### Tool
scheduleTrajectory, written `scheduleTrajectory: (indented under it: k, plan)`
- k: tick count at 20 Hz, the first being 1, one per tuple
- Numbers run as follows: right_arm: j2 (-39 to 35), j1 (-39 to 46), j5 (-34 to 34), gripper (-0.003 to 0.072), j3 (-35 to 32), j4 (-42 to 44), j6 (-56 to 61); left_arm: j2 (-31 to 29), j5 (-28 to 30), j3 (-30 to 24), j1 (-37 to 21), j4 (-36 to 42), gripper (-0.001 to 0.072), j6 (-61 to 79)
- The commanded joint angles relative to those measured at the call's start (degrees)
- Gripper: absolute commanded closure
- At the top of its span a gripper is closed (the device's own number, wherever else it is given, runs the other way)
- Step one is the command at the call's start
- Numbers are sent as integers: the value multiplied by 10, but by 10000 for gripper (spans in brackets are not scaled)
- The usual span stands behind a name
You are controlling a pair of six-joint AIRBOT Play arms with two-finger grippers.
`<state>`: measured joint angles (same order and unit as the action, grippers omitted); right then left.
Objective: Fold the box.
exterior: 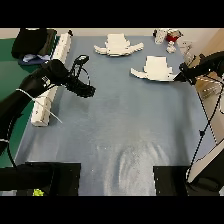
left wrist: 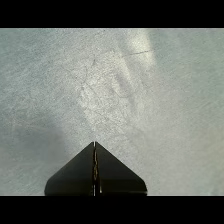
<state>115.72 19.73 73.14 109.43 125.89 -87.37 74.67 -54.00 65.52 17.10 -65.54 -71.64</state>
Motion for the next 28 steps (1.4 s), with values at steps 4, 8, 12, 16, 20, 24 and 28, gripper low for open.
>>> scheduleTrajectory:
  k: [4,8,12,16,20,24,28]
  plan:
    - [-138,-64,-45,685,-167,9,-32,0,0,0,0,0,696,0]
    - [-307,-103,-117,685,-412,11,-31,0,0,0,0,0,696,0]
    - [-504,-139,-162,685,-662,15,-25,0,0,0,0,0,695,0]
    - [-642,-175,-162,685,-815,16,-7,0,0,0,0,0,696,0]
    - [-679,-188,-163,680,-856,15,6,0,0,0,0,0,696,0]
    - [-679,-184,-147,240,-828,-12,10,0,0,0,0,0,696,0]
    - [-662,-113,-83,296,-691,-151,40,0,0,0,0,0,696,0]
